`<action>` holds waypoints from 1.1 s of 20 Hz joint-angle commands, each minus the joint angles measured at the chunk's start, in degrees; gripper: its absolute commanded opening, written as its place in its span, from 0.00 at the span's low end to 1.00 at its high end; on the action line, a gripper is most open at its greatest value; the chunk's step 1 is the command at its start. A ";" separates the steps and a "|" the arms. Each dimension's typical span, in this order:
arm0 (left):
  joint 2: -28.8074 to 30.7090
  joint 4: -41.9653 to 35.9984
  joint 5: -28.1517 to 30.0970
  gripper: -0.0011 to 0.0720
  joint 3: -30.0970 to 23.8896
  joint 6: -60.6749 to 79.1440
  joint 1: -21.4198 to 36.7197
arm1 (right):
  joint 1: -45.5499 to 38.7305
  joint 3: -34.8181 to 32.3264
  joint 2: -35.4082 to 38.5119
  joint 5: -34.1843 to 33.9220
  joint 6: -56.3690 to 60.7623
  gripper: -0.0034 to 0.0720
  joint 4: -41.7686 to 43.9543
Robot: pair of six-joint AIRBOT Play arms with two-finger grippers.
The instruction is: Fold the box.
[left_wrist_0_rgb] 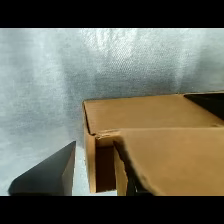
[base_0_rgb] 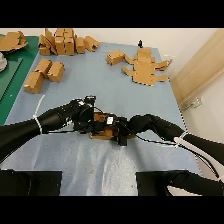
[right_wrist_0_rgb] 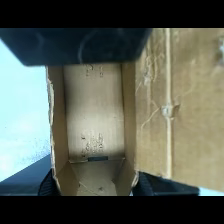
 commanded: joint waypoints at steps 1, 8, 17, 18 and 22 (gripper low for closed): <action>-0.72 0.44 0.90 0.51 0.04 2.43 0.02 | -0.02 0.02 -0.02 0.13 0.00 0.72 0.00; -3.48 -1.03 -0.72 0.50 0.07 2.43 0.02 | -0.02 0.02 -0.02 0.13 0.00 0.72 0.00; -3.48 -2.01 -0.79 0.03 0.07 3.93 0.02 | -0.02 0.02 -0.04 0.11 0.00 0.72 0.00; -3.48 -2.23 -0.79 0.03 0.07 3.89 0.02 | -0.02 0.02 -0.02 0.11 0.00 0.72 0.00; -3.45 -3.30 -0.79 0.52 0.07 3.82 0.02 | -0.02 0.02 -0.02 0.13 0.00 0.72 0.00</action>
